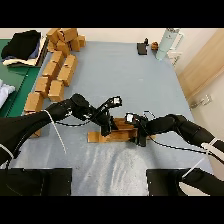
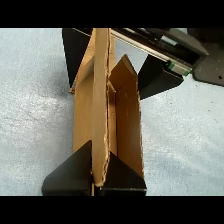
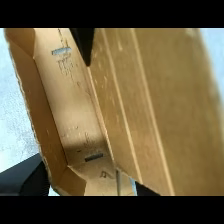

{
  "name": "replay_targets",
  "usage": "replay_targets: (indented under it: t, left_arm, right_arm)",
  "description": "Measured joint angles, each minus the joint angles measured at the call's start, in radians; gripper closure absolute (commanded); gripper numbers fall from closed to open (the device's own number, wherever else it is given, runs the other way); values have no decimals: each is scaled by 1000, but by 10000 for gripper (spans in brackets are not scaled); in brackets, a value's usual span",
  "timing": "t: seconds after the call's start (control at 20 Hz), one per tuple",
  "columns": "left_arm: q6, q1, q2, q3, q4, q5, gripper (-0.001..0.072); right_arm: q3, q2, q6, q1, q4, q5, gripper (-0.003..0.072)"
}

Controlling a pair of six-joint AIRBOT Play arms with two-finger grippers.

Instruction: Fold the box.

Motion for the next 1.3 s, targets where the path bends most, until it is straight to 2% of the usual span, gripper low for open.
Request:
replay_targets:
  t: [0.3,0.7,1.15,1.2,1.3]
  left_arm:
    - [0,0,0,0,0,0,695]
    - [0,0,0,0,0,0,696]
    - [0,0,0,0,0,0,695]
    - [0,0,0,0,0,0,695]
    - [0,0,0,0,0,0,695]
  right_arm:
    - [0,-6,-18,-2,-7,2,-34]
    - [0,-7,-161,-3,-10,-1,-34]
    - [0,-35,-181,-3,-13,-5,-32]
    - [0,-36,-181,-3,-13,-7,-24]
    - [0,-38,-180,-3,-13,-15,151]
